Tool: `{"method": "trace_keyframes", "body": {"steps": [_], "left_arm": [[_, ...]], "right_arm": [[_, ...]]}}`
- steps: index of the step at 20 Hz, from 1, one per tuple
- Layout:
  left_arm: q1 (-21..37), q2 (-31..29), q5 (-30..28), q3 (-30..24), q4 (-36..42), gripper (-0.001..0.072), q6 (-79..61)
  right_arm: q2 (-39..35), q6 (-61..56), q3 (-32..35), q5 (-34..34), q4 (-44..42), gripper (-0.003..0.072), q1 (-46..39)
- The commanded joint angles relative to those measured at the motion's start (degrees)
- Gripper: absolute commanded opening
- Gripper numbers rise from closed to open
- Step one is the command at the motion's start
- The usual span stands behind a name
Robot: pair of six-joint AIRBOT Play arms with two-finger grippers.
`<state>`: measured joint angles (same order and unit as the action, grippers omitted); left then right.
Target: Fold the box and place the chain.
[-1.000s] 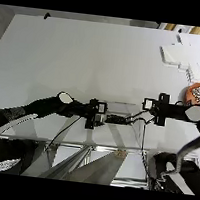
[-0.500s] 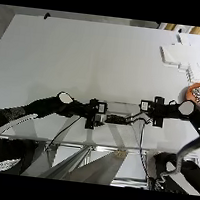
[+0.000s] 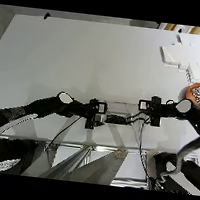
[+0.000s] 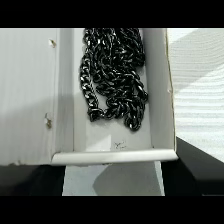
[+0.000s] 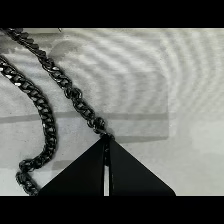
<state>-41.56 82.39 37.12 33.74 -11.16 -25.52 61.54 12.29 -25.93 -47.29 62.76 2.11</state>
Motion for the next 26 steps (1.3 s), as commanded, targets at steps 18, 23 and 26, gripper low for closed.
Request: {"method": "trace_keyframes", "body": {"steps": [18, 23, 26], "left_arm": [[0.04, -0.04, 0.00, -0.02, 0.00, 0.0274, 0.00], [0.02, -0.04, 0.00, -0.02, 0.00, 0.0274, 0.00], [0.02, -0.04, 0.00, -0.02, 0.00, 0.0274, 0.00]], "right_arm": [[-26.60, -1.42, 0.07, -18.53, -29.27, 0.0017, 5.20], [-23.50, -1.51, 0.07, -8.87, -22.49, 0.0017, 17.94], [-19.06, -1.77, 0.07, -3.89, -22.56, 0.0017, 23.21]]}}
